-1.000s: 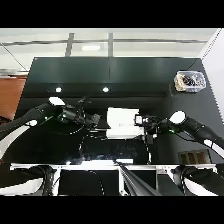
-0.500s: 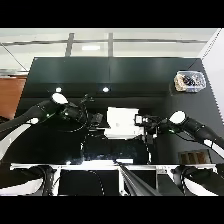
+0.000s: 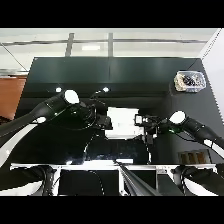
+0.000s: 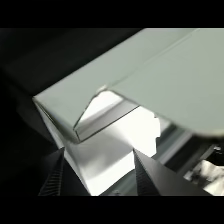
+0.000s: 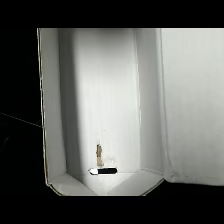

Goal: Fold the box and place the chain.

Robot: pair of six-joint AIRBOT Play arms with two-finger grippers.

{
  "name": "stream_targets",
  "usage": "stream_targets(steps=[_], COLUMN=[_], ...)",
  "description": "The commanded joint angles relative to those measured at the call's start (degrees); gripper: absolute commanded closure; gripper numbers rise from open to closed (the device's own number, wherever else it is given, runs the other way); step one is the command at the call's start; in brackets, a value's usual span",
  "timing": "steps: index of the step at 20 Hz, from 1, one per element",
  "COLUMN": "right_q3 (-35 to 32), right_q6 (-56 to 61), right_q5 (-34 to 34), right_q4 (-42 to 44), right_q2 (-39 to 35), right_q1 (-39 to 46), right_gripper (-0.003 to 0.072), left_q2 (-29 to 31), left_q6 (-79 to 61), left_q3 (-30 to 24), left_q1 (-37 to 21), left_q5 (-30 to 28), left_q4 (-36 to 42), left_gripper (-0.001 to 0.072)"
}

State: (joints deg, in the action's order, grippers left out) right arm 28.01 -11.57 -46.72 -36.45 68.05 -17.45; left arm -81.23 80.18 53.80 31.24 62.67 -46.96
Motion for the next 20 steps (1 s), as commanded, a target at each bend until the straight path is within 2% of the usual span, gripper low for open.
stream_targets(steps=[1,5,9,12,16,20], right_q3=[0.0,0.0,0.0,0.0,0.0,0.0], right_q6=[0.0,0.0,0.0,0.0,0.0,0.0], right_q5=[0.0,0.0,0.0,0.0,0.0,0.0], right_q4=[0.0,0.0,0.0,0.0,0.0,0.0], right_q2=[0.0,0.0,0.0,0.0,0.0,0.0], right_q1=[-0.1,-0.1,-0.1,-0.1,-0.1,-0.1], right_gripper=[0.0497,0.0497,0.0497,0.0497,0.0497,0.0497], left_q2=[0.0,0.0,0.0,-0.1,-0.9,-3.3], left_q6=[7.6,12.5,19.2,22.1,31.2,34.1], left_q3=[2.5,2.8,4.2,5.8,8.5,10.9], left_q1=[3.1,6.2,10.6,12.8,14.5,14.5], left_q5=[-0.9,-2.7,-2.4,-3.5,0.9,4.6], left_q4=[-9.3,-14.3,-23.1,-24.5,-33.4,-35.0], left_gripper=[0.0229,0.0229,0.0230,0.0230,0.0230,0.0230])
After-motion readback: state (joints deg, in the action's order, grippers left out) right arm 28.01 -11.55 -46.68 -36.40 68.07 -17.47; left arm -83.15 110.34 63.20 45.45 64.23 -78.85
